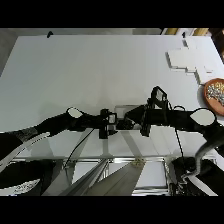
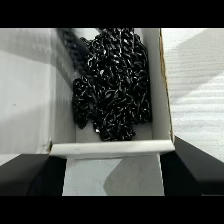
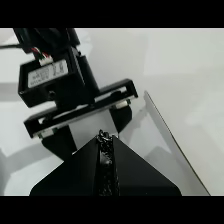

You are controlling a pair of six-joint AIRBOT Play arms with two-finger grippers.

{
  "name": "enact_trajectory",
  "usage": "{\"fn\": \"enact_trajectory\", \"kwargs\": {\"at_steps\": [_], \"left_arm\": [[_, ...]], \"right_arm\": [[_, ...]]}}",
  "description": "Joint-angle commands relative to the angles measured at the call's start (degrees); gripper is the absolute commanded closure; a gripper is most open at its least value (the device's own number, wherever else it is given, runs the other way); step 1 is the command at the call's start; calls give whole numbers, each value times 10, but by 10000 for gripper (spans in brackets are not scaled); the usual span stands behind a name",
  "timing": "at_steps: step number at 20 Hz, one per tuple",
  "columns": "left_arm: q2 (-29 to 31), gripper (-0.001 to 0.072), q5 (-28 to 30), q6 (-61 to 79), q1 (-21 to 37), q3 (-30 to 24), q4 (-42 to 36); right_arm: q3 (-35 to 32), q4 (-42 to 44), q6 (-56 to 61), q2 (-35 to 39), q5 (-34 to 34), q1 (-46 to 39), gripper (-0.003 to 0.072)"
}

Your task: Fold the box and place the chain.

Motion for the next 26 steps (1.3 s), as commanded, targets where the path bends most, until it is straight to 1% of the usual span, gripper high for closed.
{"fn": "enact_trajectory", "kwargs": {"at_steps": [1, 3, 5, 6, 7, 9, 10, 11, 12, 15, 17, 19, 20, 23, 24, 25, 26], "left_arm": [[0, 659, 0, 0, 0, 0, 0], [0, 659, 0, 0, 0, 0, 0], [0, 659, 0, 0, 0, 0, 0], [0, 659, 0, 0, 0, 0, 0], [0, 659, 0, 0, 0, 0, 0], [0, 659, 0, 0, 0, 0, 0], [0, 659, 0, 0, 0, 0, 0], [0, 659, 0, 0, 0, 0, 0], [0, 659, 0, 0, 0, 0, 0], [0, 659, 0, 0, 0, 0, 0], [0, 659, 0, 0, 0, 0, 0], [0, 659, 0, 0, 0, 0, 0], [0, 659, 0, 0, 0, 0, 0], [0, 659, 0, 0, 0, 0, 0], [0, 659, 0, 0, 0, 0, 0], [0, 659, 0, 0, 0, 0, 0], [0, 659, 0, 0, 0, 0, 0]], "right_arm": [[1, -52, 3, -18, -9, 5, 659], [1, -66, 3, -23, -6, 5, 475], [8, -66, 3, -24, 1, 5, 474], [24, -74, 3, -24, 19, 3, 482], [46, -91, 6, -25, 36, 3, 488], [110, -156, 49, -43, 58, 0, 535], [144, -182, 73, -63, 68, -9, 540], [173, -198, 93, -87, 75, -21, 617], [198, -206, 100, -113, 80, -32, 665], [254, -231, 106, -187, 79, -45, 665], [263, -234, 106, -212, 74, -43, 665], [262, -267, 106, -228, 96, -37, 665], [258, -288, 106, -229, 104, -34, 665], [234, -297, 103, -227, 111, -32, 663], [223, -301, 103, -226, 115, -27, 645], [214, -309, 101, -223, 121, -19, 558], [207, -320, 101, -215, 122, -9, 546]]}}
